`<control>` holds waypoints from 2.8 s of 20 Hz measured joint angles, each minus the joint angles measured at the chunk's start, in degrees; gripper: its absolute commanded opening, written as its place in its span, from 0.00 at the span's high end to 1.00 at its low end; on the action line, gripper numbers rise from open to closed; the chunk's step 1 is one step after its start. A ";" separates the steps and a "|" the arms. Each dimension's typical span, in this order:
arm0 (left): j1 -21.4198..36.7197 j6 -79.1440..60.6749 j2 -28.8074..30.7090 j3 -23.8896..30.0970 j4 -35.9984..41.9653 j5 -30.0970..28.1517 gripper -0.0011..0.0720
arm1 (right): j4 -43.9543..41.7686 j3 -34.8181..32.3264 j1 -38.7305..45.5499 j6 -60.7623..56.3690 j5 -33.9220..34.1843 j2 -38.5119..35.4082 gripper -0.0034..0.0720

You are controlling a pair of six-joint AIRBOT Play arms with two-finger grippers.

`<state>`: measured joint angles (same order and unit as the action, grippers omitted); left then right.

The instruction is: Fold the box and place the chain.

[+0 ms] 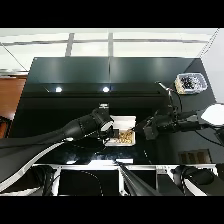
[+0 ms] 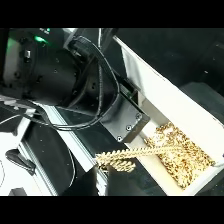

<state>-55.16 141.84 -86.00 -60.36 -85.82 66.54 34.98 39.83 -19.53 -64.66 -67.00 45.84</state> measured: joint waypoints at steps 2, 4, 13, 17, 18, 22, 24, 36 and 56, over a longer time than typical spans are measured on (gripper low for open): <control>0.00 -0.02 0.00 0.00 -0.02 -0.02 0.95 | 1.86 -0.07 0.22 -1.22 0.28 0.00 0.44; 0.00 -0.02 0.00 0.00 0.00 -0.02 0.95 | 4.70 0.50 1.57 -1.86 -0.48 0.00 0.44; 0.00 -0.09 0.00 0.00 -0.04 -0.09 0.94 | 10.56 3.45 12.48 -1.44 -5.40 -0.81 0.44; 0.00 -0.39 0.22 -0.92 0.22 0.11 0.20 | 11.04 3.67 13.44 -0.44 -5.88 -0.90 0.44; -0.02 -0.20 0.52 -1.53 0.44 0.17 0.20 | 11.02 3.67 13.55 -0.26 -5.99 -0.92 0.44; -0.31 -1.79 3.91 -3.30 -0.70 1.55 0.20 | 11.28 3.67 13.75 0.35 -5.88 -0.92 0.44; -0.35 -4.87 7.04 -3.67 -2.03 1.86 0.20 | 11.54 3.67 13.79 0.55 -5.86 -0.92 0.44; 24.92 -23.19 38.47 22.14 2.56 -4.37 0.20 | 12.00 3.67 13.79 -1.33 -5.84 -0.90 0.44; 29.49 -148.61 27.30 37.92 53.16 -17.88 0.01 | 12.07 3.67 13.73 -6.80 -5.86 -0.92 0.44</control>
<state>-25.67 -6.76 -58.70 -22.44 -32.67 48.66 47.05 43.51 -5.80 -71.46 -72.86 44.93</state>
